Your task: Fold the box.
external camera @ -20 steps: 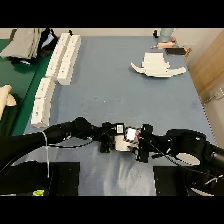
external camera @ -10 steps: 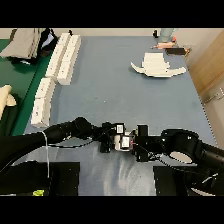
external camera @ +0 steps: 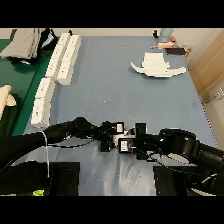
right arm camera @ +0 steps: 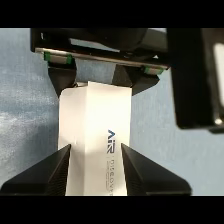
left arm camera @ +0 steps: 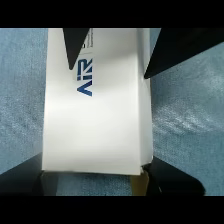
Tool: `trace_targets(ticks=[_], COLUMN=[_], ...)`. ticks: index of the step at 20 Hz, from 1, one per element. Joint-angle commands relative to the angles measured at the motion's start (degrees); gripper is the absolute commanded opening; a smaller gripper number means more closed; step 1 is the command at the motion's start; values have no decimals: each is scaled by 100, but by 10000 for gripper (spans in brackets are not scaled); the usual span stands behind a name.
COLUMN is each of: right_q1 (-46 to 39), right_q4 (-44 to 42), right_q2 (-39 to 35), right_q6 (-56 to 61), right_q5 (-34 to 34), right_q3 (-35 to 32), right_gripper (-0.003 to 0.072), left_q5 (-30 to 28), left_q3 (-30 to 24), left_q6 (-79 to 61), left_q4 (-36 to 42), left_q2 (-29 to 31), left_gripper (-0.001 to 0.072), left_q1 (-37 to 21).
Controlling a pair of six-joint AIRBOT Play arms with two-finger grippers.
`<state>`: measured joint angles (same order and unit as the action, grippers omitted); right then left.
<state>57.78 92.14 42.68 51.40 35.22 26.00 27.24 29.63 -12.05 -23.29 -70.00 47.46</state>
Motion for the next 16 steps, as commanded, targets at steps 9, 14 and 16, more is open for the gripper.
trace_targets(ticks=[9, 14, 16], right_q1=[57, 39, 39], right_q4=[520, 616, 758], right_q2=[-433, -455, -404], right_q6=[-2, -4, -2], right_q5=[-170, -190, -262], right_q3=[7, 35, 35], right_gripper=[484, 469, 387], left_q5=[33, 31, 33], left_q3=[0, 0, 0], left_q6=[-9, -9, -9], left_q4=[-7, -7, -7], left_q2=[-2, 0, -2], left_gripper=[461, 461, 461], left_q1=[7, 7, 7])
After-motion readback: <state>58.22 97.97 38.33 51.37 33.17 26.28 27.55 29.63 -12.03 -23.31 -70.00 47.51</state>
